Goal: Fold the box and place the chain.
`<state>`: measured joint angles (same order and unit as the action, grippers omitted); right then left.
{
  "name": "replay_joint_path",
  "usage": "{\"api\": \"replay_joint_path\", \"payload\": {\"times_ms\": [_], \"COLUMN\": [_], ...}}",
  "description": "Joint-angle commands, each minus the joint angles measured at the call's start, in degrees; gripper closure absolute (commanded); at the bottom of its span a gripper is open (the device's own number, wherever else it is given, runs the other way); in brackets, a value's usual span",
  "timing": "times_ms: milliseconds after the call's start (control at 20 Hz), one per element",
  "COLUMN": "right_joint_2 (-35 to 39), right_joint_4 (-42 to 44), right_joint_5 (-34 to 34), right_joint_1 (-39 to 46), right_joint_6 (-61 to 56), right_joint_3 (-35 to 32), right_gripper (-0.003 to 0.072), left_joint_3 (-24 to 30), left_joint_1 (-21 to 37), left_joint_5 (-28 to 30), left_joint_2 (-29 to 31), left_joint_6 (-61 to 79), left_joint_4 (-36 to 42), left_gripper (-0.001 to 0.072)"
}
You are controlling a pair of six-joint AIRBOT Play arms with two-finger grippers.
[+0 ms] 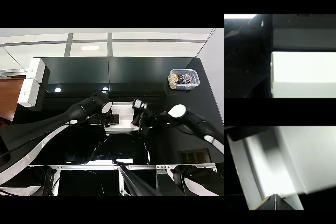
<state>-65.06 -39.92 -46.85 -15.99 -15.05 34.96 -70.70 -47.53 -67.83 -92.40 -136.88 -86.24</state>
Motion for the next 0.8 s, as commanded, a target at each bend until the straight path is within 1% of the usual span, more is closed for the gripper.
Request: {"api": "replay_joint_path", "payload": {"times_ms": [0, 100, 200, 250, 300, 350, 450, 500, 650, 750], "right_joint_2": [7.8, 10.2, 9.7, 9.2, 7.8, 6.0, -0.1, -3.5, -11.0, -12.5], "right_joint_4": [-21.4, -26.8, -26.6, -26.4, -23.7, -17.6, -3.9, 0.8, 5.2, 5.8], "right_joint_5": [-6.8, -5.6, -3.9, -2.9, -2.9, -3.6, -8.1, -9.9, -12.7, -13.3], "right_joint_1": [8.5, 18.0, 26.9, 30.0, 31.9, 32.6, 31.5, 29.6, 21.8, 17.0], "right_joint_6": [-34.3, -50.0, -64.9, -69.7, -71.9, -70.1, -57.2, -53.2, -47.8, -44.7], "right_joint_3": [3.5, 3.5, 1.5, -0.7, -3.0, -4.6, -5.3, -5.3, -3.8, -2.4], "right_gripper": [0.0679, 0.0679, 0.0679, 0.0679, 0.0679, 0.0679, 0.0679, 0.0679, 0.0679, 0.0679], "left_joint_3": [0.0, 0.0, 0.0, 0.0, 0.0, 0.0, 0.0, 0.0, 0.0, 0.0], "left_joint_1": [0.3, 0.4, 0.4, 0.4, 0.4, 0.4, 0.4, 0.4, 0.4, 0.4], "left_joint_5": [0.3, 0.2, 0.1, 0.2, 0.2, 0.2, 0.2, 0.2, 0.1, 0.1], "left_joint_2": [0.0, 0.0, 0.0, 0.0, 0.0, 0.0, 0.0, 0.0, 0.0, 0.0], "left_joint_6": [0.2, 0.2, 0.2, 0.2, 0.2, 0.2, 0.2, 0.2, 0.2, 0.2], "left_joint_4": [-0.2, -0.2, -0.1, -0.1, -0.1, -0.1, 0.0, 0.0, 0.0, 0.0], "left_gripper": [0.0679, 0.0679, 0.0679, 0.0679, 0.0679, 0.0679, 0.0679, 0.0679, 0.0679, 0.0679]}}
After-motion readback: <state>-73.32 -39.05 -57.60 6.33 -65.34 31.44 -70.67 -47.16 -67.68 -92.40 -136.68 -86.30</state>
